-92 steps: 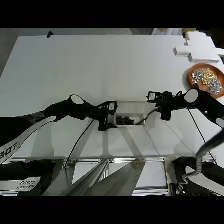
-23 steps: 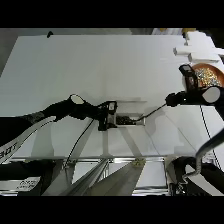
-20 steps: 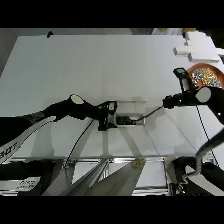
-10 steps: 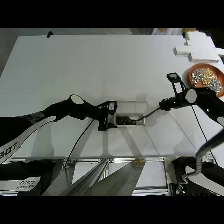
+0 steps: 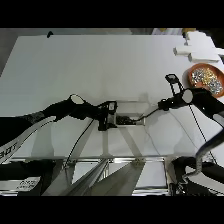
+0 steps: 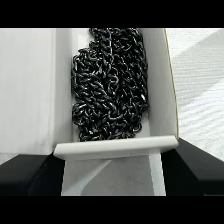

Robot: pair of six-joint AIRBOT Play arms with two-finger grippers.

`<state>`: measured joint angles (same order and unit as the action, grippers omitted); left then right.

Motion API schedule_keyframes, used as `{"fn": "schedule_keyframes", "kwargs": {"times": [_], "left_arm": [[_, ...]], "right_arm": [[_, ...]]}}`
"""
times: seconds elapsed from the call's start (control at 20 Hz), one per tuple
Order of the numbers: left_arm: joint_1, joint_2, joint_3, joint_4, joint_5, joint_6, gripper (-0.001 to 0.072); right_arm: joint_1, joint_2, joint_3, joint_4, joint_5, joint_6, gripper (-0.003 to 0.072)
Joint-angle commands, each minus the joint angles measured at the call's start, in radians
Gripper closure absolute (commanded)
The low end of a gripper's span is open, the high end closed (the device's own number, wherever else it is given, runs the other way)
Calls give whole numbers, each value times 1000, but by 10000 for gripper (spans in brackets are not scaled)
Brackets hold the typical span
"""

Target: Fold the box and place the chain.

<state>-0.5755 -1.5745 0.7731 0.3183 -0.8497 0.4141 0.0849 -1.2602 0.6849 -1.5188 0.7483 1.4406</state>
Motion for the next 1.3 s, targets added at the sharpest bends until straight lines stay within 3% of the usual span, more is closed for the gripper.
{"fn": "schedule_keyframes", "kwargs": {"times": [0.0, 0.1, 0.3, 0.65, 0.95, 1.25], "left_arm": [[0, 0, 0, 0, 0, 0, 677], [0, 0, 0, 0, 0, 0, 677], [0, 0, 0, 0, 0, 0, 677], [0, 0, 0, 0, 0, 0, 677], [0, 0, 0, 0, 0, 0, 677], [0, 0, 0, 0, 0, 0, 677]], "right_arm": [[1, -17, 0, 1, -4, 3, 517], [1, -14, 0, 1, 3, 0, 666], [1, 63, 0, 0, 32, -10, 670], [2, 382, 0, 28, 216, -10, 670], [101, 602, -1, 258, 406, -89, 670], [222, 622, -1, 502, 348, -115, 669]]}}
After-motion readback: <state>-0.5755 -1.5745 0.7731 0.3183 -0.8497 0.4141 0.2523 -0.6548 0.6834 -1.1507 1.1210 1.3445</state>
